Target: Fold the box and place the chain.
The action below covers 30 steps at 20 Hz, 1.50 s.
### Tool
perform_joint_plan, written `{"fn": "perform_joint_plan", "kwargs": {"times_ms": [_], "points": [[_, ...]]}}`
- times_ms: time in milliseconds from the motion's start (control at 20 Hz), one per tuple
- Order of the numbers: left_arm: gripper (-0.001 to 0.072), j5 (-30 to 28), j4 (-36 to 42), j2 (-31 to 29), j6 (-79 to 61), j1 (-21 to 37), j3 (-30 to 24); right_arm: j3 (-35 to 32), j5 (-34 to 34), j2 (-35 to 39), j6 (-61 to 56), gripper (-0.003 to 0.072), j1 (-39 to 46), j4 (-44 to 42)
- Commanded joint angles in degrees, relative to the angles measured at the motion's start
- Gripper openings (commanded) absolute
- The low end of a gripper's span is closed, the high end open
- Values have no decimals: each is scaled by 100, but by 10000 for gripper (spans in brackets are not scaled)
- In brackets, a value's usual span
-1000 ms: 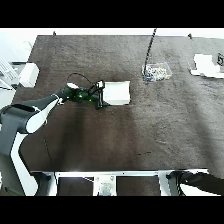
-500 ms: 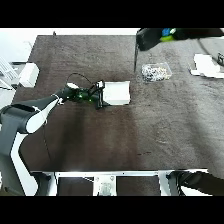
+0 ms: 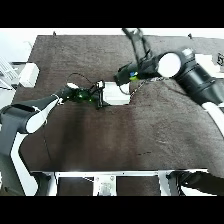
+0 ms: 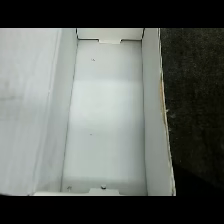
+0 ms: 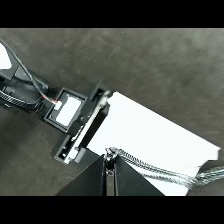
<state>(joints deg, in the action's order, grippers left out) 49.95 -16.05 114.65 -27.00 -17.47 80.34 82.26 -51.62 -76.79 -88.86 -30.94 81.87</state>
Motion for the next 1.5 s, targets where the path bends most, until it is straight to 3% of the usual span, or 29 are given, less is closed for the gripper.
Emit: {"fn": "perform_joint_plan", "kwargs": {"times_ms": [0,100,250,300,350,400,600,800,1100,1450], "points": [[360,0,0,2,-2,4,-2,-758,1333,-409,76,13,-4,-302],[360,0,0,2,-2,4,-2,-1014,1932,-872,103,13,17,-304],[360,0,0,2,-2,4,-2,-1025,2114,-1626,101,18,20,-308],[360,0,0,2,-2,4,-2,-1025,2098,-1751,103,220,37,-304],[360,0,0,2,-2,4,-2,-1025,2090,-1773,103,582,42,-299],[360,0,0,2,-2,4,-2,-1014,2065,-1727,105,613,46,-225],[360,0,0,2,-2,4,-2,-990,1598,-966,103,613,275,76],[360,0,0,2,-2,4,-2,-994,1580,-424,0,613,1029,387],[360,2,0,2,-2,4,-2,-986,1626,-1058,138,613,2496,-256],[360,0,0,2,-2,4,-2,-214,1687,-2157,1567,612,2935,-1696]]}}
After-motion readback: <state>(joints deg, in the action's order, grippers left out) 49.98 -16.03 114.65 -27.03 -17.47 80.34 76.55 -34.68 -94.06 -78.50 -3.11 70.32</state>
